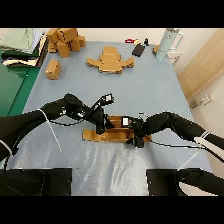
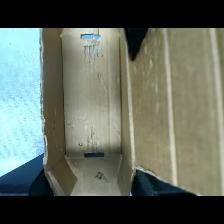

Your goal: Fold the box.

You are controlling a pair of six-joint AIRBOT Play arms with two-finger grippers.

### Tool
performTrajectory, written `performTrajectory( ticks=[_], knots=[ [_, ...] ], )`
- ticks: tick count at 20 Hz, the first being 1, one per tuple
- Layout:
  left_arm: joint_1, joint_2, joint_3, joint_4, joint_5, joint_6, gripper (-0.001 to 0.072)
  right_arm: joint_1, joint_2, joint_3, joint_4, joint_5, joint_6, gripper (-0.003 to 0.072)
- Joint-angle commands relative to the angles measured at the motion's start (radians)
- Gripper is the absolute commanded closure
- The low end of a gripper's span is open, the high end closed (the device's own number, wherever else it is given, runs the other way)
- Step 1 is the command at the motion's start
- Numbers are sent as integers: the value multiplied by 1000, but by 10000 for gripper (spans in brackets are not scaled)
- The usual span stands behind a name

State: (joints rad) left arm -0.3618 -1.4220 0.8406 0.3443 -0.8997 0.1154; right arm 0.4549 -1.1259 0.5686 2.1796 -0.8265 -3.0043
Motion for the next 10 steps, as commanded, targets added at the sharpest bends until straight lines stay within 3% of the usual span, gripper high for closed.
performTrajectory(
  ticks=[1,3,5,10],
  knots=[
    [0,0,0,0,2,0,696,1,0,-1,0,0,0,111],
    [0,0,0,0,2,0,696,1,0,-1,-2,11,0,115],
    [0,0,0,0,2,0,696,1,0,-1,-7,23,0,181],
    [0,0,0,0,2,0,696,1,0,-1,-29,23,0,181]
  ],
)
